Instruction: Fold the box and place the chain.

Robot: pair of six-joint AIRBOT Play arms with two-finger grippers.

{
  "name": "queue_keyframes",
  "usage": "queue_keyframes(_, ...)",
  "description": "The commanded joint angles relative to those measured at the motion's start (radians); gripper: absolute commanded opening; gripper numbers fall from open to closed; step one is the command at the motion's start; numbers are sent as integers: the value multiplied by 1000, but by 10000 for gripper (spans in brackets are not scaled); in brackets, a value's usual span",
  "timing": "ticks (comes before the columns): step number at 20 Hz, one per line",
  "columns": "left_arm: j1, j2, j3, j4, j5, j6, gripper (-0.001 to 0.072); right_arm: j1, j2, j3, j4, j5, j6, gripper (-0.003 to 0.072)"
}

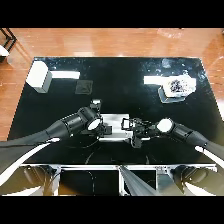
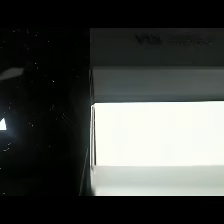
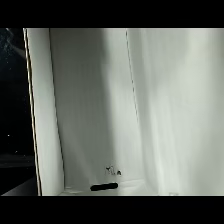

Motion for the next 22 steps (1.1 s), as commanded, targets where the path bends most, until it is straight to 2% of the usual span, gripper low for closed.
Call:
queue_keyframes(1,0,0,2,-6,0,0,240,1,0,0,0,0,0,334)
queue_keyframes(4,0,-2,2,-6,0,0,229,1,0,0,0,0,0,334)
queue_keyframes(6,-1,-7,2,-6,2,10,44,1,0,0,0,0,0,334)
queue_keyframes(7,-1,-9,3,-11,12,36,17,1,0,0,0,0,0,334)
queue_keyframes(11,0,-10,3,-13,8,44,21,1,0,0,0,0,0,334)
queue_keyframes(12,0,-10,3,-14,3,44,50,1,0,0,0,0,0,334)
queue_keyframes(14,0,-9,3,-13,-16,43,227,1,0,0,0,0,0,334)
queue_keyframes(16,1,-8,8,-11,-43,43,462,1,0,0,0,0,0,334)
queue_keyframes(17,1,-8,11,-5,-55,43,527,1,0,0,0,0,0,334)
queue_keyframes(18,1,-5,11,-2,-59,44,567,1,0,0,0,0,0,334)
queue_keyframes(22,2,-3,11,14,-48,44,568,1,0,0,0,0,0,334)
